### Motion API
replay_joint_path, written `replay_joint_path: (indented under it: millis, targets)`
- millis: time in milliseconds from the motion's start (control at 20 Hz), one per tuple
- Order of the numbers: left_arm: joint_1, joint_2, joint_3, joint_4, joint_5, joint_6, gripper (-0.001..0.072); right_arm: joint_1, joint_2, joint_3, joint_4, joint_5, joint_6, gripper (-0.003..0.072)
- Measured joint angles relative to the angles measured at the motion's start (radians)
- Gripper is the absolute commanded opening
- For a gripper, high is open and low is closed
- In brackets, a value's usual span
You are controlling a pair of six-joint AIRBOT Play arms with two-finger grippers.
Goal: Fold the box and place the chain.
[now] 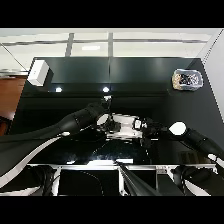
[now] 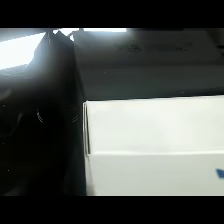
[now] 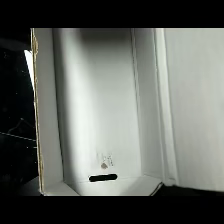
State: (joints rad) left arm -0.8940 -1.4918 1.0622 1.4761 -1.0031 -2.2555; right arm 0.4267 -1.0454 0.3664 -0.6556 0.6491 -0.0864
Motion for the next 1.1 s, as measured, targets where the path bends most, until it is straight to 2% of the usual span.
replay_joint_path:
  millis: [50, 100, 150, 200, 250, 300, 550, 850, 1100]
  targets:
    - [0.000, 0.000, 0.000, 0.000, 0.000, 0.000, 0.0194, 0.000, 0.000, 0.000, 0.000, 0.000, 0.000, 0.0466]
    - [0.000, -0.001, 0.000, 0.000, 0.000, -0.003, 0.0043, 0.000, 0.000, 0.000, 0.000, 0.000, 0.000, 0.0466]
    - [0.000, -0.002, 0.000, 0.002, -0.003, -0.003, 0.0026, 0.000, 0.000, 0.000, -0.001, 0.000, 0.000, 0.0466]
    - [0.000, -0.002, 0.000, 0.005, 0.000, -0.004, 0.0026, 0.000, 0.000, 0.000, 0.002, -0.002, 0.001, 0.0467]
    - [0.000, -0.002, 0.000, 0.005, 0.003, -0.003, 0.0025, 0.000, 0.000, 0.000, 0.002, -0.002, 0.001, 0.0547]
    - [0.000, -0.002, 0.000, 0.005, 0.005, -0.003, 0.0025, 0.000, 0.000, 0.000, 0.001, -0.002, 0.001, 0.0705]
    - [0.003, 0.002, 0.000, 0.009, -0.005, 0.001, 0.0025, 0.000, 0.021, 0.016, -0.003, 0.014, 0.025, 0.0715]
    - [-0.008, 0.020, -0.002, 0.077, -0.088, -0.027, 0.0025, 0.000, 0.135, 0.032, -0.096, 0.111, 0.104, 0.0714]
    - [-0.020, 0.018, -0.014, 0.102, -0.058, -0.082, 0.0025, 0.000, 0.163, 0.032, -0.182, 0.153, 0.133, 0.0706]
